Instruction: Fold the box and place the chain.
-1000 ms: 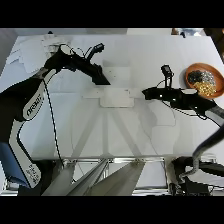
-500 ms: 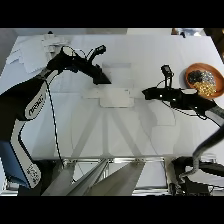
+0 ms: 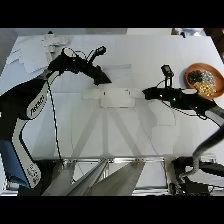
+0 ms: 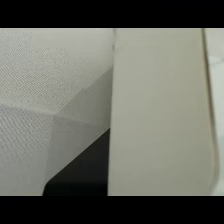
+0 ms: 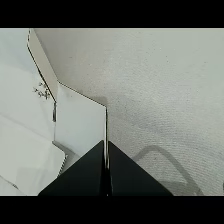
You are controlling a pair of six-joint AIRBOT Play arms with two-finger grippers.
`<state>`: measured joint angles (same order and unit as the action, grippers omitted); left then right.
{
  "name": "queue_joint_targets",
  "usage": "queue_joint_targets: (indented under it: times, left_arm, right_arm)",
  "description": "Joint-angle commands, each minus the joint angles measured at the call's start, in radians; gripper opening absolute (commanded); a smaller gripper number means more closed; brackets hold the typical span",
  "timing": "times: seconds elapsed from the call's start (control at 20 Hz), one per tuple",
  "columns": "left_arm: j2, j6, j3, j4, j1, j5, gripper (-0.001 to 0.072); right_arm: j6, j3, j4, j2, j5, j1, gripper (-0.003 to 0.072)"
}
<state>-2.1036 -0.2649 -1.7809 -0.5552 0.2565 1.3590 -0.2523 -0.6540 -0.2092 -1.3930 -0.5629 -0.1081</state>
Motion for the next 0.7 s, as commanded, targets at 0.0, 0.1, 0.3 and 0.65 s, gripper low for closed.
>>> queue_joint_targets:
  times: [0.0,0.1,0.3,0.65]
  left_arm:
    - [0.0,0.0,-0.001,0.001,0.0,0.003,0.0016]
    - [0.0,-0.001,-0.001,0.001,0.001,0.008,0.0016]
    - [0.0,0.0,-0.001,0.001,0.001,0.018,0.0015]
    - [0.0,0.0,-0.001,0.001,0.0,0.018,0.0015]
  right_arm:
    - [0.0,0.001,0.0,0.001,-0.002,0.001,0.0014]
    - [0.0,0.0,0.0,0.001,-0.002,0.001,0.0014]
    - [0.0,0.0,0.0,0.001,-0.002,0.001,0.0014]
    - [0.0,0.0,0.0,0.001,0.003,0.001,0.0014]
